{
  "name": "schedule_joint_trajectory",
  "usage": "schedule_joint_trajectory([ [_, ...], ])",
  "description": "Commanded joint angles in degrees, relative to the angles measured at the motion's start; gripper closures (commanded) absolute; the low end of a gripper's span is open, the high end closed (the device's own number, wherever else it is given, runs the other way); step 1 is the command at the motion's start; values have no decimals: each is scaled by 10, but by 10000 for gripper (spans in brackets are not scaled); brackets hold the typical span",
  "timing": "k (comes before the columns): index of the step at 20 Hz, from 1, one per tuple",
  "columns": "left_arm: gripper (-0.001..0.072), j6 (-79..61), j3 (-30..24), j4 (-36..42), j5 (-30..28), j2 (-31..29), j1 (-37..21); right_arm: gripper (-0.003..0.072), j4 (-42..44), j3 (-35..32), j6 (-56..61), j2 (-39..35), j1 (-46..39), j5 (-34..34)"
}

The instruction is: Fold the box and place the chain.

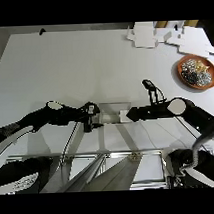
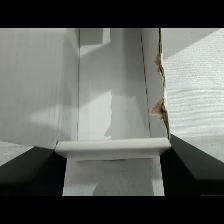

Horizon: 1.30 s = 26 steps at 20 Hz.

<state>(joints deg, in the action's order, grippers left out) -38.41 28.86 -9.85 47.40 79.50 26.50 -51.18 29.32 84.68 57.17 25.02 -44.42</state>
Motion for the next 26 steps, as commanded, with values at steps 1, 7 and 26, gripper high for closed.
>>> schedule_joint_trajectory([
  [1,558,0,0,0,0,0,0,351,-89,10,103,2,23,3],
  [7,558,0,0,0,0,0,0,351,-120,36,154,16,52,3],
  [26,558,0,0,0,0,0,0,352,-208,94,280,68,102,-31],
])
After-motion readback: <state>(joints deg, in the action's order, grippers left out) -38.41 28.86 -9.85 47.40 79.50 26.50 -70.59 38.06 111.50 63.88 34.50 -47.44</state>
